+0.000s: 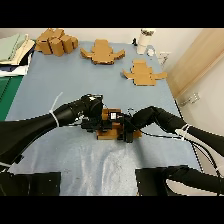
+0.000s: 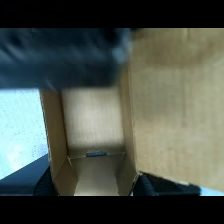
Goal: Fold the box.
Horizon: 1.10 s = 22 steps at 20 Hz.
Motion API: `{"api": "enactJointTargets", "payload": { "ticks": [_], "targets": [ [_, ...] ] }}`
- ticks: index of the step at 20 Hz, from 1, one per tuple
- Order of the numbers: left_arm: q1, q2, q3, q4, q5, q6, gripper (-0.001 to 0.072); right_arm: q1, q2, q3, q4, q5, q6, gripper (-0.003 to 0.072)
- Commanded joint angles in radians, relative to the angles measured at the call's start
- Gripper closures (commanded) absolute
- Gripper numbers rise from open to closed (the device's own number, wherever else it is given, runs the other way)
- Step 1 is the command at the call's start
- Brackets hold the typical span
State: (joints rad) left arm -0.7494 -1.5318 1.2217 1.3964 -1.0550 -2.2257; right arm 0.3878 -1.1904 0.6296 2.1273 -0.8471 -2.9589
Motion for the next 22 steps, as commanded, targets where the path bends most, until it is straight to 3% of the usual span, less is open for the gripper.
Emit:
{"api": "enactJointTargets", "payload": {
  "ticks": [1, 6, 7, 9, 10, 11, 18, 19, 21, 22],
  "targets": [
    [-0.001, -0.043, 0.035, 0.018, -0.02, -0.004, 0.0312, 0.0, 0.0, 0.001, 0.0, 0.0, 0.0, 0.0176],
    [-0.001, -0.074, 0.039, 0.018, -0.03, -0.005, 0.0315, 0.0, 0.0, 0.001, 0.0, 0.0, 0.0, 0.0176],
    [-0.001, -0.074, 0.039, 0.019, -0.029, -0.005, 0.038, 0.0, 0.0, 0.001, 0.0, 0.0, 0.0, 0.0176],
    [-0.001, -0.075, 0.039, 0.026, -0.019, -0.005, 0.0617, 0.0, 0.0, 0.001, 0.0, 0.0, 0.0, 0.0176],
    [-0.001, -0.075, 0.039, 0.026, -0.01, -0.02, 0.0618, 0.0, 0.0, 0.001, 0.0, 0.0, 0.0, 0.0176],
    [-0.001, -0.075, 0.039, 0.031, -0.007, -0.027, 0.07, 0.0, 0.0, 0.001, 0.0, 0.0, 0.0, 0.0176],
    [-0.005, -0.074, 0.039, 0.019, -0.021, -0.027, 0.0694, 0.0, 0.0, 0.001, 0.0, 0.0, 0.0, 0.0177],
    [-0.005, -0.074, 0.039, 0.007, -0.023, -0.026, 0.0686, 0.0, 0.0, 0.001, 0.0, 0.0, 0.0, 0.0176],
    [-0.005, -0.074, 0.045, -0.002, -0.029, -0.028, 0.0201, 0.0, 0.0, 0.001, 0.0, 0.0, 0.0, 0.0176],
    [-0.004, -0.074, 0.05, -0.002, -0.036, -0.027, 0.0192, 0.0, 0.0, 0.001, 0.0, 0.0, 0.0, 0.0177]
  ]
}}
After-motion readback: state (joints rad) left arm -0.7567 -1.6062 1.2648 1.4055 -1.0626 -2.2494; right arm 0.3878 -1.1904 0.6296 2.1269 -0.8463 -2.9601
